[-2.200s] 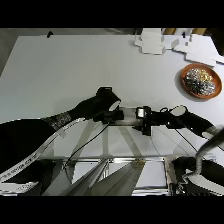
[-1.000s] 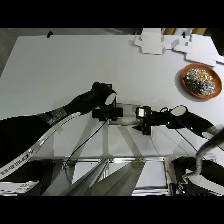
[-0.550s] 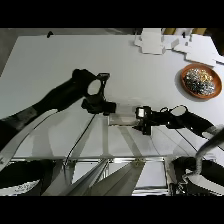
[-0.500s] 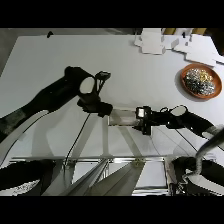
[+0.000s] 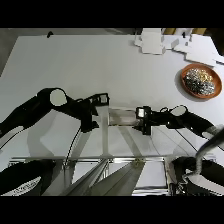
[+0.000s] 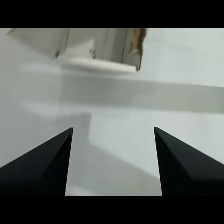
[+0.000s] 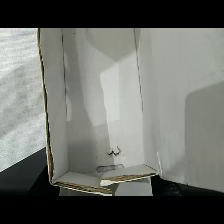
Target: Fold the box and place the chain.
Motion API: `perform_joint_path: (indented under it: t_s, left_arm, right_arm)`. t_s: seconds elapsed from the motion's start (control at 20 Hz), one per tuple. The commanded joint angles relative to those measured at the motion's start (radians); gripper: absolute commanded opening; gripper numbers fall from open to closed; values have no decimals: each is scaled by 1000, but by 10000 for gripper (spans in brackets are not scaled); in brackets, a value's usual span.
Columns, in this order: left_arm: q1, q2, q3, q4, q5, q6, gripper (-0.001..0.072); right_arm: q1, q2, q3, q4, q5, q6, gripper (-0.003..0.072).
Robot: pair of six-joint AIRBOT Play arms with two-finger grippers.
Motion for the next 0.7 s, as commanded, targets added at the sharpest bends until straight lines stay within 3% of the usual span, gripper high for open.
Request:
perform_joint_path:
  t_s: [0.0,0.15,0.25,0.65]
  left_arm:
    - [27,-63,-86,-246,159,463,558]
    - [41,-160,-86,-314,232,463,582]
    - [40,-193,-86,-315,240,496,697]
    - [32,-218,-86,-361,241,598,694]
  right_arm:
    - [0,1,0,0,0,1,300]
    - [0,1,0,0,0,0,300]
    - [0,1,0,0,0,1,300]
    - [0,1,0,0,0,0,300]
